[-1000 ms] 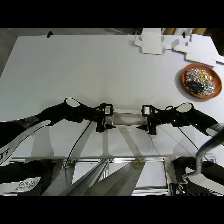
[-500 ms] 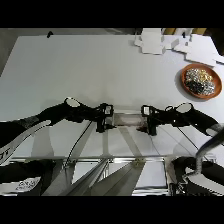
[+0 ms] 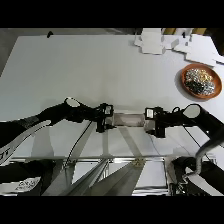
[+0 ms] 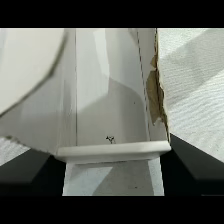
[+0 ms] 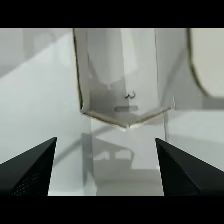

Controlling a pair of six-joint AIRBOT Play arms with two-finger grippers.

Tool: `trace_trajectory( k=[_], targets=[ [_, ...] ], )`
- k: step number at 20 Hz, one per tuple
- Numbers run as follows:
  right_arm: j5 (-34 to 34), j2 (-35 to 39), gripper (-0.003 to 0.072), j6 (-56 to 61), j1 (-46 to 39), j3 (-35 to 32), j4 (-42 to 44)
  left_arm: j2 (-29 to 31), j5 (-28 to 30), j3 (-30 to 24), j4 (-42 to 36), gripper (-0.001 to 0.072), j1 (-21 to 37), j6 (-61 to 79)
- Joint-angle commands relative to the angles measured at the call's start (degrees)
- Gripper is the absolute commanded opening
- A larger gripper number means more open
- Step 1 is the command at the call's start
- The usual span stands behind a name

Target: Fold the box and place the chain.

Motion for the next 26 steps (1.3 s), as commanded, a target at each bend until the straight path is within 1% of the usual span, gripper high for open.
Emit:
trace_trajectory(
  k=[1,3,4,6,7,8,9,11,12,13,16,18,20,21,23,26],
  targets=[
    [4.4,7.2,0.0685,6.3,-2.1,0.0,-4.5,0.0,-0.1,0.0,0.0,0.049,0.0,0.0],
    [6.1,11.1,0.0685,6.9,-2.6,0.0,-3.9,0.0,-0.2,0.0,0.0,0.049,0.0,0.0],
    [7.0,12.7,0.0685,6.8,-2.5,0.0,-1.9,0.0,-0.2,0.0,0.0,0.049,0.0,0.0],
    [7.6,14.5,0.0683,6.8,-2.5,0.0,5.6,0.0,-0.1,0.0,0.0,0.049,0.0,0.0],
    [8.2,14.7,0.0652,6.8,-2.5,0.0,9.9,0.0,-0.1,0.0,0.0,0.049,0.0,0.0],
    [9.4,14.7,0.055,6.6,-2.5,0.0,13.9,0.0,-0.1,0.0,0.0,0.049,0.0,0.0],
    [10.0,14.7,0.0427,6.4,-2.5,0.0,17.0,0.0,-0.2,0.0,0.0,0.049,0.0,0.0],
    [9.5,14.6,0.0068,4.9,-1.1,0.0,20.8,0.0,-0.2,0.0,0.0,0.049,0.0,0.0],
    [7.9,13.9,0.0023,3.1,0.0,0.0,22.2,0.0,-0.2,0.0,0.0,0.049,0.0,0.0],
    [4.9,12.6,0.0023,3.1,1.2,0.0,24.7,0.0,-0.2,0.0,0.0,0.049,0.0,0.0],
    [-9.3,5.4,0.0023,3.1,4.3,0.0,33.7,0.0,-0.2,0.0,0.0,0.049,0.0,0.0],
    [-17.1,-0.2,0.0023,3.3,4.7,0.0,36.1,0.0,-0.2,0.0,0.0,0.049,0.0,0.0],
    [-23.2,-4.5,0.0023,3.4,4.7,0.0,37.4,0.0,-0.2,0.0,0.0,0.049,0.0,0.0],
    [-24.7,-6.1,0.0023,3.3,4.7,0.0,37.2,0.0,-0.2,0.0,0.0,0.049,0.0,0.0],
    [-25.1,-8.7,0.0024,3.4,4.7,0.0,36.0,0.0,-0.2,0.0,0.0,0.049,0.0,0.0],
    [-22.2,-10.4,0.0025,3.4,4.7,0.0,35.7,0.0,-0.2,0.0,0.0,0.049,0.0,0.0]
  ],
)
